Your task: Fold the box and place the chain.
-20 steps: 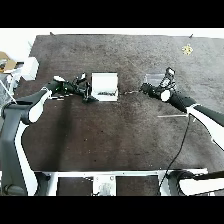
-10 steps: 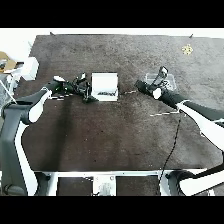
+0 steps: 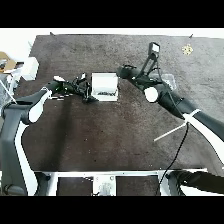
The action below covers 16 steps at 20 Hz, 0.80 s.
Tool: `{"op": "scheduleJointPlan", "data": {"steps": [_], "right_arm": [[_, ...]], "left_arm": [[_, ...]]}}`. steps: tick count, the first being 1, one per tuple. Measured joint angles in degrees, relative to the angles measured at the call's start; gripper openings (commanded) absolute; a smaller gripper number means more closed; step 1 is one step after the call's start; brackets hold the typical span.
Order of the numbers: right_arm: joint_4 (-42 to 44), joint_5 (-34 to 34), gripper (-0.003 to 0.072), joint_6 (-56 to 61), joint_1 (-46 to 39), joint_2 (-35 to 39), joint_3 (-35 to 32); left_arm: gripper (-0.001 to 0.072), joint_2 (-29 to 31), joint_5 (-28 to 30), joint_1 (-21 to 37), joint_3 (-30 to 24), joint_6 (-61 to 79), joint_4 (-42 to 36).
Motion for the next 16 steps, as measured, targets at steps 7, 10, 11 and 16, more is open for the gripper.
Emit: {"op": "scheduleJointPlan", "data": {"steps": [7, 10, 11, 16], "right_arm": [[2.0, -4.2, 0.0267, 0.5, 6.1, -7.6, 0.0], [-0.7, -1.4, 0.0196, 0.3, 5.7, -8.8, 0.0], [-2.3, -0.4, 0.0196, 0.1, 5.1, -8.4, 0.0], [-6.6, 10.0, 0.0137, -8.3, -1.8, -7.2, 6.7]], "left_arm": [[0.0091, 0.0, 0.0, 0.0, 0.0, 0.0, 0.0], [0.0091, 0.0, 0.0, 0.0, 0.0, 0.0, 0.0], [0.0091, 0.0, 0.0, 0.0, 0.0, 0.0, 0.0], [0.0091, 0.0, 0.0, 0.0, 0.0, 0.0, 0.0]]}}
